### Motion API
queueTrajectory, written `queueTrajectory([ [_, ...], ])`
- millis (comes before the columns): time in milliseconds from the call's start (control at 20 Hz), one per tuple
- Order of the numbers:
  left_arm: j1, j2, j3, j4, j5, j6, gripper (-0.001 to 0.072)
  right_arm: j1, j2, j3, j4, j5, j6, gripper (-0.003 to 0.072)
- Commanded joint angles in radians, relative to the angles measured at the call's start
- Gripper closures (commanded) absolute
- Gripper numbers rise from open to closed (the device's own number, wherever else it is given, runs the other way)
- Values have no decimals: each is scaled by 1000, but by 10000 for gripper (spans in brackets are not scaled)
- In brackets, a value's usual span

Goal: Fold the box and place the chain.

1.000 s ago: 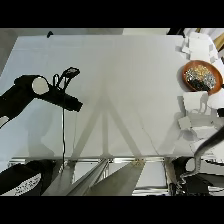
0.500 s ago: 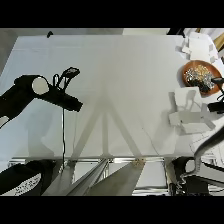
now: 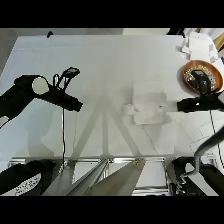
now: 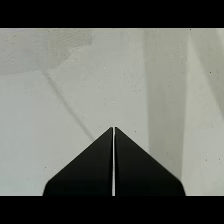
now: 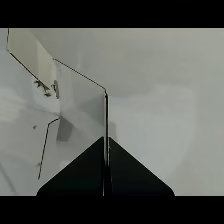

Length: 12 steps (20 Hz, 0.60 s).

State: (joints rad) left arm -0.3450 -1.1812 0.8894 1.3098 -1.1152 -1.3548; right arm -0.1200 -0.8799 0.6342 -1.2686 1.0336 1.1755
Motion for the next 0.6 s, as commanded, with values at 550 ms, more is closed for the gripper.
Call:
queueTrajectory([
  [550,0,-1,0,-1,51,0,693,471,113,-195,71,-315,295,680],
])
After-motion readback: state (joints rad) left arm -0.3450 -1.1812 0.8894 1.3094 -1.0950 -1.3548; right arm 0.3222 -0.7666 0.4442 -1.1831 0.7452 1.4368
